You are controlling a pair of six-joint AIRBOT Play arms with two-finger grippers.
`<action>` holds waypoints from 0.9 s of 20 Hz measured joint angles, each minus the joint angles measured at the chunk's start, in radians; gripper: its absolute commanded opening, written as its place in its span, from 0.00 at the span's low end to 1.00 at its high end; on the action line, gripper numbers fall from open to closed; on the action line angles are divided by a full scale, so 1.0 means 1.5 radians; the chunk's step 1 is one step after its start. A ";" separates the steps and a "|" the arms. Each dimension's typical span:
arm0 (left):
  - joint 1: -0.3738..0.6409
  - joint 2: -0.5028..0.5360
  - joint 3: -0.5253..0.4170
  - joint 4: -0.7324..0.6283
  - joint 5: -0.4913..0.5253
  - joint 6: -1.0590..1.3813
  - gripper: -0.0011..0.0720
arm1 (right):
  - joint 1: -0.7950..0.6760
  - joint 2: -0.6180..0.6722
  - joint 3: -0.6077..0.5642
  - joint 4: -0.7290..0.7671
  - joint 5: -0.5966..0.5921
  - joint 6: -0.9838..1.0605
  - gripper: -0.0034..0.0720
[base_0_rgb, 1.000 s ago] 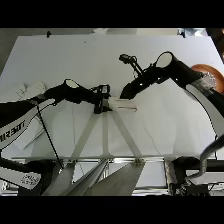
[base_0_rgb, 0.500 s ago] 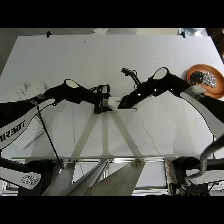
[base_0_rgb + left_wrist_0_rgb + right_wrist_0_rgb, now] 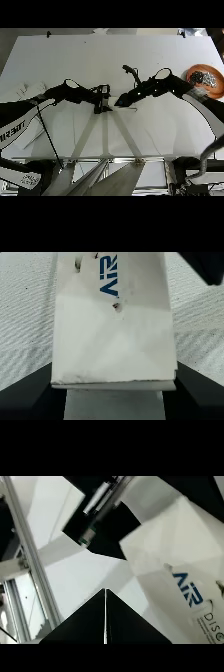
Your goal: Fold the box and place the chain.
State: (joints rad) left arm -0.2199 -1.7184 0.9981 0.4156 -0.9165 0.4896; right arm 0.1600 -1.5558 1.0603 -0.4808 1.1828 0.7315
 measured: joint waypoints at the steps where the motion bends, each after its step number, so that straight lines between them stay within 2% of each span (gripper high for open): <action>1: 0.000 0.000 0.000 0.000 0.000 0.000 0.23 | 0.000 0.006 0.000 0.007 -0.009 -0.001 0.05; 13: 0.000 0.000 0.000 0.000 0.000 0.001 0.23 | 0.045 -0.033 -0.001 -0.090 -0.099 0.086 0.05; 18: 0.000 0.000 0.000 0.000 0.000 0.000 0.23 | 0.048 0.000 -0.002 -0.114 -0.105 0.086 0.05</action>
